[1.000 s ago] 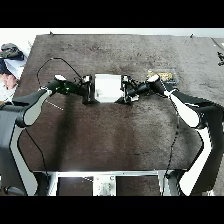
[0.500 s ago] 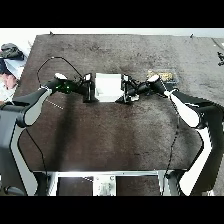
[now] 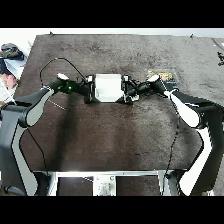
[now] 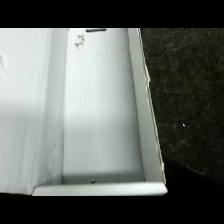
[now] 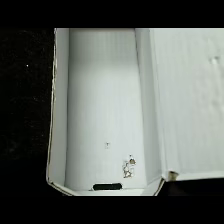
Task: Fold the box and place the chain.
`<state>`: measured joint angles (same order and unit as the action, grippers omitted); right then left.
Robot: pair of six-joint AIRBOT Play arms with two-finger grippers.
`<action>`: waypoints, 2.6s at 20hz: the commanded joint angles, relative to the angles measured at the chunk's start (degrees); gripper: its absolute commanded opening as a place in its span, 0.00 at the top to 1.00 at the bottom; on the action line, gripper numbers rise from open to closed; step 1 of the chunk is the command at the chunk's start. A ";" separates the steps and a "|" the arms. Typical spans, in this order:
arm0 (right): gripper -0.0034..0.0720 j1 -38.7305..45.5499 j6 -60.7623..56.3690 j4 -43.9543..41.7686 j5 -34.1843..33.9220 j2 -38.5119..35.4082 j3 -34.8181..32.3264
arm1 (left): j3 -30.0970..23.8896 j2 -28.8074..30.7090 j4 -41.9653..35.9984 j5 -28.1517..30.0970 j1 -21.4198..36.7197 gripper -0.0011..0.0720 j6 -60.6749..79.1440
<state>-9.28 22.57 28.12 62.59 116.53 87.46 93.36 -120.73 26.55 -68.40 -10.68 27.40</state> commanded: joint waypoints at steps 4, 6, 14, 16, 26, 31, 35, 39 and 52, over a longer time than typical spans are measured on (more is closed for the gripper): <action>0.37 -0.07 -0.04 -0.07 0.00 0.00 0.02 | 0.37 -0.24 0.31 -0.57 -0.15 0.02 -0.09; 0.37 -0.07 -0.04 -0.07 0.00 0.00 0.02 | 0.37 -0.26 0.35 -0.46 -0.15 0.02 -0.39; 0.37 -0.07 -0.04 -0.07 0.00 0.00 0.02 | 0.37 -0.24 0.42 0.31 0.42 0.02 -0.39; 0.37 -0.07 -0.04 -0.07 0.00 0.00 0.02 | 0.37 -0.24 0.37 0.00 0.68 0.02 -0.37; 0.37 -0.04 -0.04 -0.07 0.00 0.00 0.02 | 0.35 -0.35 -0.81 -2.01 0.66 0.02 -0.48; 0.37 -0.07 -0.04 -0.07 0.00 0.00 0.02 | 0.13 -0.44 0.35 -0.85 0.66 0.02 -0.79; 0.37 -0.07 -0.04 -0.07 0.00 0.00 0.02 | 0.13 -0.48 -0.61 -1.05 0.66 0.02 -0.85; 0.37 -0.07 -0.04 -0.07 0.00 0.00 0.02 | 0.13 -0.48 -0.57 -1.09 0.66 0.29 -1.75; 0.37 -0.07 -0.04 -0.07 0.00 0.00 0.02 | 0.13 -0.46 -0.48 -1.05 0.66 0.51 -2.01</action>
<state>-9.28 22.52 28.05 62.54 116.53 87.48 93.49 -121.19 26.09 -69.52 -10.02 25.43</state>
